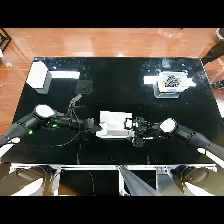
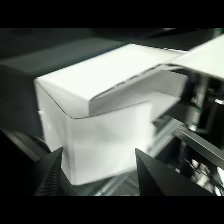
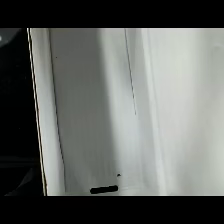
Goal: Fold the box and place the chain.
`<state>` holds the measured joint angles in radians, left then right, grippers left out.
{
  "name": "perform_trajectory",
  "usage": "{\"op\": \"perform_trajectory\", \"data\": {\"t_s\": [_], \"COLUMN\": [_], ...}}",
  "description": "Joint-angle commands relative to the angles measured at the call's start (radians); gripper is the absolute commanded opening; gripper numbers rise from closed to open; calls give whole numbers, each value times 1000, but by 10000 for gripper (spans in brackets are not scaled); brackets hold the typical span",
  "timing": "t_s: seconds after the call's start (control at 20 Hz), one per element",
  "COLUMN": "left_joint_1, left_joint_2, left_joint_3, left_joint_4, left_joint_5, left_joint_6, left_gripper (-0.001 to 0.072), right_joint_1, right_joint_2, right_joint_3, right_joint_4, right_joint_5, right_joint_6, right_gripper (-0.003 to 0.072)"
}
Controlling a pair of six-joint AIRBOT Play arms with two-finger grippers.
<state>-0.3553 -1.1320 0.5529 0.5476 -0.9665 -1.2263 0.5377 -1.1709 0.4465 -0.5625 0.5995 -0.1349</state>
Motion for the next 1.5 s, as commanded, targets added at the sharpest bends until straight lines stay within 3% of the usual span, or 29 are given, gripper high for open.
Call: {"op": "perform_trajectory", "data": {"t_s": [0.0,0.2,0.45,0.55,0.9,1.45], "left_joint_1": [-75,-152,-262,-291,-341,-343], "left_joint_2": [30,30,29,29,23,-4], "left_joint_3": [1,35,117,126,126,161], "left_joint_4": [79,155,466,528,565,564], "left_joint_5": [103,168,181,180,220,197], "left_joint_6": [-148,-261,-532,-607,-745,-764], "left_gripper": [557,557,557,557,556,556], "right_joint_1": [0,0,0,0,0,0], "right_joint_2": [-1,-1,-1,-1,-1,-1], "right_joint_3": [0,0,0,0,0,0], "right_joint_4": [0,0,0,0,0,0], "right_joint_5": [0,0,0,0,0,0], "right_joint_6": [0,0,0,0,0,0], "right_gripper": [298,298,298,297,298,298]}}
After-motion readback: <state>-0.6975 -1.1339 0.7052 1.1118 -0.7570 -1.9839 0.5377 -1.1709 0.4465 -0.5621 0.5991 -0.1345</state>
